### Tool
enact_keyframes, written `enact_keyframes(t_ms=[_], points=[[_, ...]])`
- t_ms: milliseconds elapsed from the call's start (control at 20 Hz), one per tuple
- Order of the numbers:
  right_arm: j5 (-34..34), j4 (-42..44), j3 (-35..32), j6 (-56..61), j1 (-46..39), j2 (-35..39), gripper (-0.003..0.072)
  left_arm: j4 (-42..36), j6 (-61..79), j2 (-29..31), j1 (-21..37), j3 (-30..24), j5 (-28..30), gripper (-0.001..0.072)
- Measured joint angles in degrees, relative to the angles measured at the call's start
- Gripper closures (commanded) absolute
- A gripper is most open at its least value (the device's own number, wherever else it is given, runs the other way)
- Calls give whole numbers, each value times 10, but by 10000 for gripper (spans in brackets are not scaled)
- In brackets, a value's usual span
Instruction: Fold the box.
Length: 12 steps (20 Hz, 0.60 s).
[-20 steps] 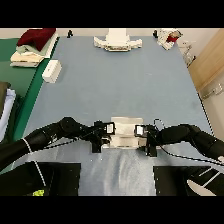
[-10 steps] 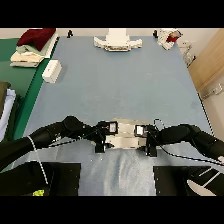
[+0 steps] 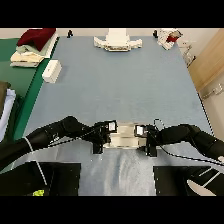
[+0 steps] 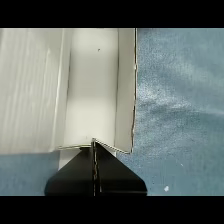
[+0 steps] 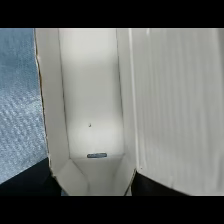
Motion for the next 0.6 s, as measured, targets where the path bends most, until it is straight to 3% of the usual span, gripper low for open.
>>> enact_keyframes(t_ms=[400,600], points=[[0,0,0,0,0,0,177,176,-451,154,5,8,-36,695],[0,0,0,0,0,0,177,264,-670,207,68,8,-80,695]])
